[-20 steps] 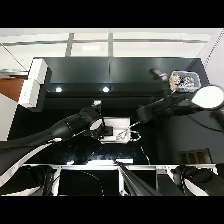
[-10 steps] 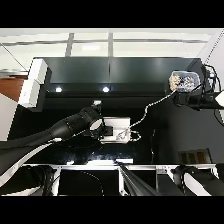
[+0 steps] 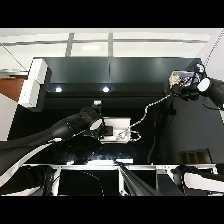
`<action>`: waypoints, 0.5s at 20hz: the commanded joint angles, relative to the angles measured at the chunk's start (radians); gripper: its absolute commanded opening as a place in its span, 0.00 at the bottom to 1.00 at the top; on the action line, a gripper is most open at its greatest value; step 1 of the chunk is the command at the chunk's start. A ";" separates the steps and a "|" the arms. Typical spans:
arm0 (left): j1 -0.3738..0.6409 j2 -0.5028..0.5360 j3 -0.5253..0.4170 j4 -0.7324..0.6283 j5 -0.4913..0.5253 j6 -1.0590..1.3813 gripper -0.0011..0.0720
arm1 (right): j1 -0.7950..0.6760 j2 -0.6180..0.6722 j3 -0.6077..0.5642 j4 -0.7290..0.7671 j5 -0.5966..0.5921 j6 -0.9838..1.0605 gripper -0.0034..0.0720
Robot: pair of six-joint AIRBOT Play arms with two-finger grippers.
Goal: Fold the box and place the chain.
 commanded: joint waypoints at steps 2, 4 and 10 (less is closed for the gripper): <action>0.000 0.000 0.000 0.003 0.000 0.000 0.06 | -0.002 -0.088 0.036 0.008 -0.058 0.010 0.52; 0.000 0.000 0.000 0.002 0.000 0.000 0.06 | -0.001 -0.094 0.036 0.021 -0.095 0.010 0.52; 0.000 0.000 0.000 0.002 0.000 0.000 0.06 | -0.002 -0.100 0.036 0.060 -0.132 0.010 0.51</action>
